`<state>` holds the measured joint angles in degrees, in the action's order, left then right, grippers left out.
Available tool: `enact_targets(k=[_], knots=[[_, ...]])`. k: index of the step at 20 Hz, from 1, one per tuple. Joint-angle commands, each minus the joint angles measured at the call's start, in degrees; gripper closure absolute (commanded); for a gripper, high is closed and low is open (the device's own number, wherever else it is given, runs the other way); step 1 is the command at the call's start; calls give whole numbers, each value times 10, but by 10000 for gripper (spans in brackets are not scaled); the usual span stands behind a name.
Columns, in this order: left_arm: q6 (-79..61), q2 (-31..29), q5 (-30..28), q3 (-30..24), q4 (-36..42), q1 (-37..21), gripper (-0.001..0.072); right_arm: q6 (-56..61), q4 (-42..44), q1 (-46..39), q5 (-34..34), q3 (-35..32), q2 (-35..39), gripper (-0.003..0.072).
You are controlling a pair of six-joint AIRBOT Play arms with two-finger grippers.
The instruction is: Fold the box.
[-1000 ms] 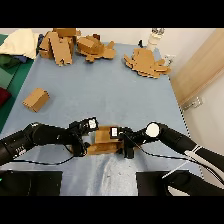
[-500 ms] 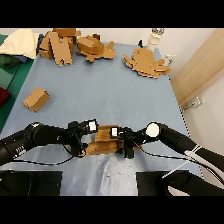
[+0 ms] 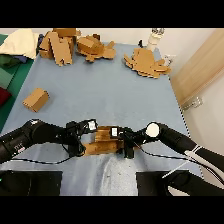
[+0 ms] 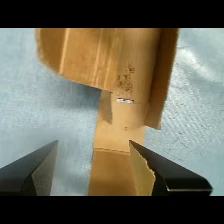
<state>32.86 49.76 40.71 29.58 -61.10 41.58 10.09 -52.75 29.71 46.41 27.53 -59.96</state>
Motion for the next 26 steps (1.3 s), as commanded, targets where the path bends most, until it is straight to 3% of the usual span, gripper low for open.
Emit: enact_targets(k=[1, 6, 17, 26], knots=[[2, 1, 10, 1, -2, 20, 18, 0, 0, 0, 0, 0, 0, 152], [-5, 16, -80, 1, -9, 36, 18, 0, 0, 0, 0, 0, 0, 152], [31, 18, 26, 8, -12, 50, 18, 0, 0, 0, 0, 0, 0, 152], [56, 24, -9, 11, -2, 92, 18, 0, 0, 0, 0, 0, 0, 152]])
